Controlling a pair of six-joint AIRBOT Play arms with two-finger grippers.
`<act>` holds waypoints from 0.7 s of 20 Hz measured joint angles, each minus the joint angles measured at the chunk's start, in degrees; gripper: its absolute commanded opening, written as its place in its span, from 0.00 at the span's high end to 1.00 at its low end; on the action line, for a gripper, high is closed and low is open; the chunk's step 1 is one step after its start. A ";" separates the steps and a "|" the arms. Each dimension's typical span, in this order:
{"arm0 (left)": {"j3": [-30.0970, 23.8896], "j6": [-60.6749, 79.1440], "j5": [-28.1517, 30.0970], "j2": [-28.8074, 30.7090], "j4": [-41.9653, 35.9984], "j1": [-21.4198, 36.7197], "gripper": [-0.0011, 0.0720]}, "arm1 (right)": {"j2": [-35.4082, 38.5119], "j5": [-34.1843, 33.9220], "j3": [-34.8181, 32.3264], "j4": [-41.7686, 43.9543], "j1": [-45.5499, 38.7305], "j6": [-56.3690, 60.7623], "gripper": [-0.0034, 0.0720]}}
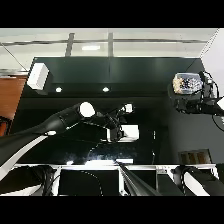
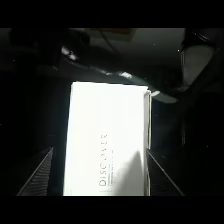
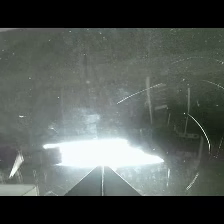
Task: Fold the box and place the chain.
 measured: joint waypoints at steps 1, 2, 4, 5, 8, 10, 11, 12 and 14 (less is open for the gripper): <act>0.24 -0.35 -0.13 -0.33 0.00 -0.13 0.01 | 0.02 -0.04 0.00 0.00 0.00 0.00 0.93; 0.42 -0.68 -0.61 -0.63 0.02 -0.20 0.01 | 0.02 -0.04 0.00 0.00 0.00 -0.02 0.93; 0.63 -1.09 -1.07 -0.94 0.04 -0.35 0.01 | 0.00 -0.07 0.00 -0.02 0.00 -0.15 0.93; 0.70 -1.11 -1.46 -1.05 0.04 -0.37 0.01 | 0.02 -0.07 0.00 -0.02 0.00 -0.15 0.93; 0.76 -1.42 -2.23 -1.22 0.07 -0.42 0.01 | 0.00 -0.07 0.00 -0.02 0.00 -0.17 0.93; 0.81 -1.46 -2.45 -1.27 0.11 -0.46 0.01 | 0.00 -0.07 0.00 0.00 0.00 -0.17 0.93; 0.81 -1.46 -2.51 -1.29 0.35 -0.48 0.01 | 0.02 -0.07 0.00 -0.02 0.00 -0.20 0.93; 0.81 -1.46 -2.71 -1.29 0.61 -0.55 0.01 | 0.02 -0.07 0.00 -0.02 0.00 -0.20 0.93; 0.81 -1.49 -2.86 -1.31 1.25 -0.81 0.01 | 0.00 -0.07 0.00 -0.02 0.00 -0.20 0.93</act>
